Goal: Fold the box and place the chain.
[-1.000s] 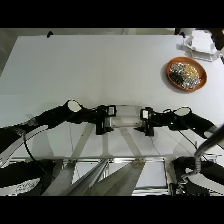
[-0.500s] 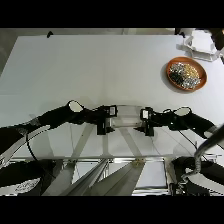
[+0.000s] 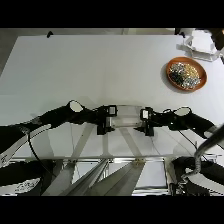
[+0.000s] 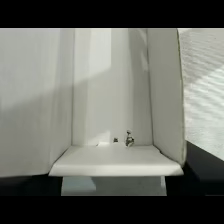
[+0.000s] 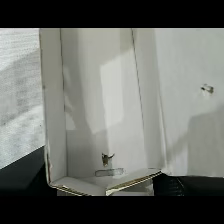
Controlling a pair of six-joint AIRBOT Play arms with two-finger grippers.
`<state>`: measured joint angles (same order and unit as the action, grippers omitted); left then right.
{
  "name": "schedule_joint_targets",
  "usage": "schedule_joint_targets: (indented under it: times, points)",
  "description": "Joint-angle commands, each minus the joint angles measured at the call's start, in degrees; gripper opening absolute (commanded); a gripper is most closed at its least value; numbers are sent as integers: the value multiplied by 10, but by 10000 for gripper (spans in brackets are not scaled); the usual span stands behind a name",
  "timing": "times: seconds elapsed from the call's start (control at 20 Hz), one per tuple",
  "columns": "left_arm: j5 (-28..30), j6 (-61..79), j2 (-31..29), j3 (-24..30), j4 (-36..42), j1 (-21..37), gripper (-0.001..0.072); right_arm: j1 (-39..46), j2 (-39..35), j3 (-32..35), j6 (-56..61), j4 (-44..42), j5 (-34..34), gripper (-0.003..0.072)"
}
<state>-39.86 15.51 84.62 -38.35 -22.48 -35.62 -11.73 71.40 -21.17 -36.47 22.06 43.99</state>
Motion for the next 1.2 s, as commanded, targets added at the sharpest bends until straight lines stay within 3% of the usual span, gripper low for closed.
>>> schedule_joint_targets:
  times: [0.0,0.3,0.35,0.4,0.45,0.5,1.15]
  points:
    - [-10,-3,0,1,0,7,557,0,0,0,0,0,0,323]
    - [-13,-3,3,2,6,14,552,0,0,0,0,0,0,323]
    - [-13,-3,6,2,7,14,515,0,0,0,0,0,0,323]
    - [-15,-3,8,2,7,12,412,0,0,0,0,0,0,323]
    - [-15,-3,9,2,7,10,379,0,0,0,0,0,0,323]
    - [-16,-3,10,2,7,8,417,0,0,0,0,0,0,323]
    - [-22,-3,10,2,9,6,412,2,0,0,0,24,-13,322]
